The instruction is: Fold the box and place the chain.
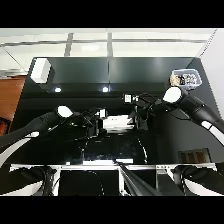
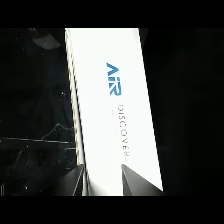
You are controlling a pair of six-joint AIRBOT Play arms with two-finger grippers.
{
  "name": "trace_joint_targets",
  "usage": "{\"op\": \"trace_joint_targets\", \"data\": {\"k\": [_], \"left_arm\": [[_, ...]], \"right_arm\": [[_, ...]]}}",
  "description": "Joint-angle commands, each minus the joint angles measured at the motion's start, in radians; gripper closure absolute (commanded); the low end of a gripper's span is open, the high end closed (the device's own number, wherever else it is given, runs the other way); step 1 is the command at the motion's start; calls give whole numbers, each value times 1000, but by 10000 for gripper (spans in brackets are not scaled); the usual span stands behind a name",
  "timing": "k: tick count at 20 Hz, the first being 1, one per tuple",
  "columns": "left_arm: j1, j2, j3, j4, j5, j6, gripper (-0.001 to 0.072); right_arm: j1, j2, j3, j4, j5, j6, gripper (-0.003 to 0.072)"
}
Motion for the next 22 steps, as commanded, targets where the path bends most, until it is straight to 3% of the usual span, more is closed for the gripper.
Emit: {"op": "trace_joint_targets", "data": {"k": [1,7,11,13,14,19,22], "left_arm": [[0,-1,0,0,0,0,383],[0,-1,0,0,0,0,383],[0,-1,0,0,0,0,383],[0,-1,0,0,0,0,383],[0,-1,0,0,0,0,383],[0,-1,0,0,0,0,383],[0,-1,0,0,0,0,383]], "right_arm": [[1,0,-24,-1,-4,6,397],[-5,13,-35,0,9,126,397],[-55,66,-11,23,108,627,398],[-59,66,-20,47,167,829,679],[-52,66,-39,92,166,843,673],[-30,23,-101,375,-43,840,673],[-22,-46,-101,333,-72,841,673]]}}
